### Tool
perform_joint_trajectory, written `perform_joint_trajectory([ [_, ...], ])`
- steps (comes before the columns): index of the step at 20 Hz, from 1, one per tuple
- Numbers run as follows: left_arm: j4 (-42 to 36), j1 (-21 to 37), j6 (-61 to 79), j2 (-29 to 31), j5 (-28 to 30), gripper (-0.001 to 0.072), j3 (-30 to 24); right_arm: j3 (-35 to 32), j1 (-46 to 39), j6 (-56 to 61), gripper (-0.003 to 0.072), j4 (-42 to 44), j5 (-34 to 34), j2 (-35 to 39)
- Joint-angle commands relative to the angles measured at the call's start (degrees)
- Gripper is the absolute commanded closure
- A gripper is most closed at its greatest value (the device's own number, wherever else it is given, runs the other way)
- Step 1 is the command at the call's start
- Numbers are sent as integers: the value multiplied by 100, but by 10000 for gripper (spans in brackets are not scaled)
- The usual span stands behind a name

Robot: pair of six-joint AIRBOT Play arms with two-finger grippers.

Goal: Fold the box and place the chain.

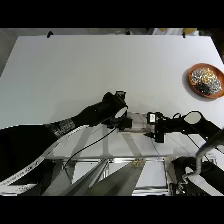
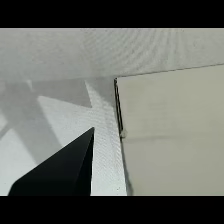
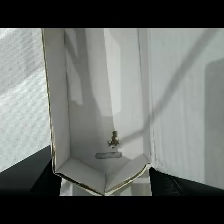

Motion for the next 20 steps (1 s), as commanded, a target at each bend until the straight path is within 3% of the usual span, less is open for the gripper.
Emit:
perform_joint_trajectory([
  [1,-66,-9,57,-81,-87,466,46,0,-2,2,278,4,2,4],
  [3,-155,-37,52,-179,-116,466,85,0,-2,2,278,4,2,4],
  [4,-170,-59,52,-232,-118,508,120,0,-2,2,278,4,2,4],
  [5,-166,-79,59,-278,-120,646,170,0,-2,0,278,4,2,4],
  [6,-170,-96,63,-306,-87,708,219,0,-2,0,278,4,4,4],
  [9,-179,-105,61,-297,-76,704,275,0,-2,2,278,4,2,4],
  [10,-188,-101,61,-286,-129,636,275,0,-2,2,278,2,9,4],
  [12,-188,-98,90,-243,-186,360,275,0,-2,0,278,4,7,4],
  [13,-188,-83,151,-190,-184,270,275,0,-2,2,278,4,7,4],
  [18,-216,251,1211,472,-271,267,275,0,-2,2,278,4,7,4],
  [20,-385,452,2138,883,-660,267,275,0,-2,2,278,4,9,4],
])
